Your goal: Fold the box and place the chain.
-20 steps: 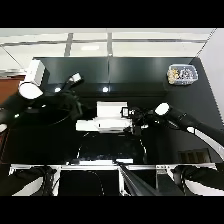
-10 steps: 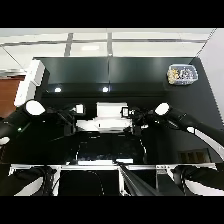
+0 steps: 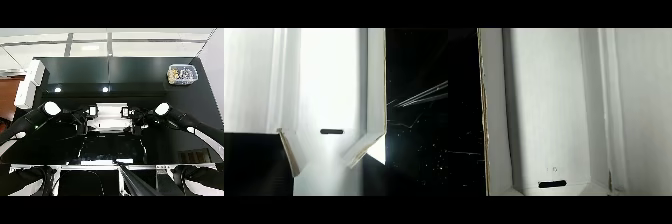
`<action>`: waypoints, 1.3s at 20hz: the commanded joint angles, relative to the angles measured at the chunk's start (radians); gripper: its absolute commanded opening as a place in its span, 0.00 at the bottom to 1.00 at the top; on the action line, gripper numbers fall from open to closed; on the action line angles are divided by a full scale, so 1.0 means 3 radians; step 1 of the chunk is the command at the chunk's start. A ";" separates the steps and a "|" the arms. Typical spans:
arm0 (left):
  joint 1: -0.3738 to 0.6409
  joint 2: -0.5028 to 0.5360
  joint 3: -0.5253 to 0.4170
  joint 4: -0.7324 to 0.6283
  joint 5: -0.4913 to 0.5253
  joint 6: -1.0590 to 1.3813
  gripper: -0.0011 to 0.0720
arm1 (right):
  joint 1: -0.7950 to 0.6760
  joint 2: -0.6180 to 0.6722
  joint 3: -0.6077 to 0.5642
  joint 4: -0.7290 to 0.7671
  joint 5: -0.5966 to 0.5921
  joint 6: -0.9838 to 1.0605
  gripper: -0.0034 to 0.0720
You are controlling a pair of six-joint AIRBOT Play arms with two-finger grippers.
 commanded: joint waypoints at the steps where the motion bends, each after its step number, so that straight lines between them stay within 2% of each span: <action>1: -0.0038 -0.0029 0.0014 -0.0100 -0.0173 0.0005 0.29 | 0.0001 0.0000 0.0000 0.0000 0.0001 0.0001 0.35; 2: -0.0039 -0.0029 0.0014 -0.0102 -0.0206 0.0005 0.24 | 0.0001 0.0000 0.0000 0.0000 0.0001 0.0001 0.35; 6: -0.0041 -0.0031 0.0013 -0.0153 -0.0150 0.0005 0.23 | 0.0001 0.0000 0.0000 0.0000 0.0001 0.0001 0.35; 10: -0.0066 -0.0145 0.0014 -0.0670 -0.0114 0.0047 0.24 | 0.0001 0.0000 0.0000 0.0000 0.0000 0.0001 0.35; 13: -0.0107 -0.0254 0.0014 -0.0704 -0.0006 0.0111 0.24 | 0.0001 0.0000 0.0000 0.0000 0.0001 0.0001 0.35; 20: -0.0116 -0.0289 0.0014 -0.0863 -0.0004 0.0093 0.23 | 0.0001 0.0000 0.0000 0.0000 0.0001 0.0001 0.35; 22: -0.0127 -0.0290 0.0014 -0.0851 0.0009 0.0093 0.13 | 0.0001 0.0000 0.0000 0.0000 0.0000 0.0001 0.35; 23: -0.0127 -0.0290 0.0014 -0.0851 0.0009 0.0093 0.15 | 0.0001 0.0000 0.0000 0.0000 0.0000 0.0001 0.35; 25: -0.0126 -0.0290 0.0014 -0.0851 0.0031 0.0093 0.58 | 0.0001 -0.0001 0.0000 0.0000 0.0000 0.0001 0.35; 26: -0.0126 -0.0290 0.0014 -0.0830 0.0023 0.0093 0.49 | 0.0001 0.0000 0.0000 0.0000 0.0001 0.0001 0.35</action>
